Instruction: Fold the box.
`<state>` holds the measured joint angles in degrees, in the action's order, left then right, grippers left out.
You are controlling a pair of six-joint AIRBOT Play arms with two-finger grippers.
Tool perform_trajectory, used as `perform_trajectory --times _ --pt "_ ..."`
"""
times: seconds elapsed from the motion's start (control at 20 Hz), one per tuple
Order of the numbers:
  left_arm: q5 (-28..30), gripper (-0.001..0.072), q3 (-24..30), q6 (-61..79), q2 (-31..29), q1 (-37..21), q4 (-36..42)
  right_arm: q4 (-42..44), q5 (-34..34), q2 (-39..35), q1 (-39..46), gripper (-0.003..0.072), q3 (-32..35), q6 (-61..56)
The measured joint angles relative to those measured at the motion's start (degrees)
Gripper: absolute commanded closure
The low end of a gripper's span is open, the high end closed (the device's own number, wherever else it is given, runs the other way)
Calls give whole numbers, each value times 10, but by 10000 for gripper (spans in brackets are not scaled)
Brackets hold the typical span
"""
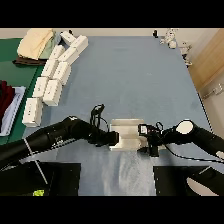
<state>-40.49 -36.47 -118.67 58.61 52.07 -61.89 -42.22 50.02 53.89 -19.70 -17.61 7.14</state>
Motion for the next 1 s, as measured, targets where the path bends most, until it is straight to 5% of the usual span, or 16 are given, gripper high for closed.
perform_trajectory --times 0.3,1.0 --pt "-98 308 -75 -120 17 14 -140 0 0 0 0 161 0 0" --pt "-115 308 -100 -198 73 72 -167 0 0 0 0 161 0 0"
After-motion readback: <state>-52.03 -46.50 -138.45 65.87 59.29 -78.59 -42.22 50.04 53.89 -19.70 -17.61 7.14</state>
